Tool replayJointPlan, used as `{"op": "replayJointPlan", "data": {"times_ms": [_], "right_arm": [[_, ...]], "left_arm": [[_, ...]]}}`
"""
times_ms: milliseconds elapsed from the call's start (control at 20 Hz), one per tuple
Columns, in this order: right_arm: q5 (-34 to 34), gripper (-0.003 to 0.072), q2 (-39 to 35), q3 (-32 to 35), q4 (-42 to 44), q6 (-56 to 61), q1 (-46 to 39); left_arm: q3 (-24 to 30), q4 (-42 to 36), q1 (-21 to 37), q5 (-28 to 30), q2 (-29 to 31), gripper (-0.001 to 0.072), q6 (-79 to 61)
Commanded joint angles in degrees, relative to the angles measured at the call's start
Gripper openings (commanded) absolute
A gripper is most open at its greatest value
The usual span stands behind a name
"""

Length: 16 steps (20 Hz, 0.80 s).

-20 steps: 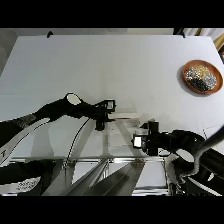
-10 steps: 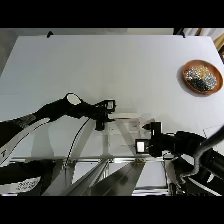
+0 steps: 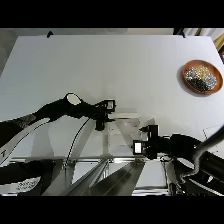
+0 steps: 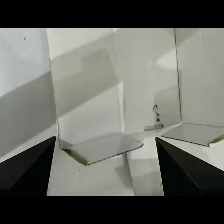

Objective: Fold the box and place the chain.

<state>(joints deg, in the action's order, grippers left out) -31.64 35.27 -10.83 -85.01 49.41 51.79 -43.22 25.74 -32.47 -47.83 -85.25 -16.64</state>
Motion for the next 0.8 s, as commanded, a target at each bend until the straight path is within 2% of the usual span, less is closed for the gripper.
{"op": "replayJointPlan", "data": {"times_ms": [0, 200, 450, 550, 750], "right_arm": [[4.5, 0.0684, 3.9, 0.1, -0.1, 1.8, 0.3], [10.0, 0.0684, 4.6, 0.1, -0.8, 1.7, 0.3], [9.9, 0.0682, 4.5, 0.1, -2.6, 1.7, 0.3], [9.8, 0.0570, 3.6, 0.1, -3.7, 1.8, 0.3], [7.8, 0.0571, 2.8, 0.1, -3.7, 1.7, 0.2]], "left_arm": [[0.0, 0.0, 0.0, 0.0, 0.0, 0.0011, 0.0], [0.0, 0.0, 0.0, 0.0, 0.0, 0.0011, 0.0], [0.0, 0.0, 0.0, 0.0, 0.0, 0.0011, 0.0], [0.0, 0.0, 0.0, 0.0, 0.0, 0.0011, 0.0], [0.0, 0.0, 0.0, 0.0, 0.0, 0.0011, 0.0]]}}
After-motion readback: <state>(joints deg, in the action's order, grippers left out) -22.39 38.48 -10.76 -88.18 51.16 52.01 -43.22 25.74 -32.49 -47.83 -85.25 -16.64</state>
